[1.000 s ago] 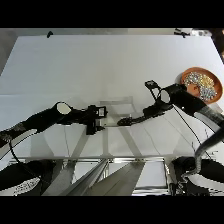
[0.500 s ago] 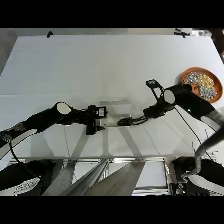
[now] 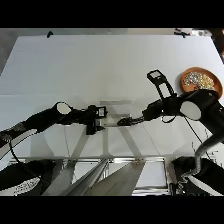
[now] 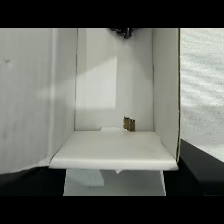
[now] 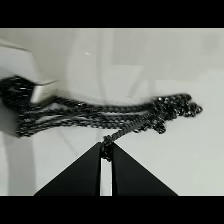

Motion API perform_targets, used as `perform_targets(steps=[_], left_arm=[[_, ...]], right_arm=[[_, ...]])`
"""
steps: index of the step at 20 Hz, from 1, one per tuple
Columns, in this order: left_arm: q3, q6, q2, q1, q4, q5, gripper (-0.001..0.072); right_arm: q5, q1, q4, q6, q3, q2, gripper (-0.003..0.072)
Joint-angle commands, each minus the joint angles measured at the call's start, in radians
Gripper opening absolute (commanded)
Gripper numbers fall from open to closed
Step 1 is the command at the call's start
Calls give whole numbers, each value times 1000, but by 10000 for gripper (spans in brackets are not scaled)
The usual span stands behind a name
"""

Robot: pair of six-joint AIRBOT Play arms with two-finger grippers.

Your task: Fold the box and place the chain.

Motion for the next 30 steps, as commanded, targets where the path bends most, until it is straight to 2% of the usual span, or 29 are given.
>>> perform_targets(steps=[1,5,9,12,18,23,25,27,30], left_arm=[[0,0,0,0,0,0,273],[1,0,0,0,0,0,273],[0,0,0,0,0,0,273],[0,0,0,0,0,0,273],[1,0,0,0,0,0,273],[0,0,0,0,0,0,273],[0,0,0,0,0,0,273],[1,0,0,0,0,0,273],[1,0,0,0,0,0,273]], right_arm=[[-66,125,2,15,1,64,12],[-224,262,11,30,1,70,12],[-378,343,22,139,1,44,11],[-402,363,27,187,1,-46,11],[-493,363,179,186,1,-251,12],[-520,362,204,224,1,-330,14],[-533,362,202,248,1,-349,61],[-530,362,202,257,1,-353,163],[-530,350,198,257,1,-344,181]])
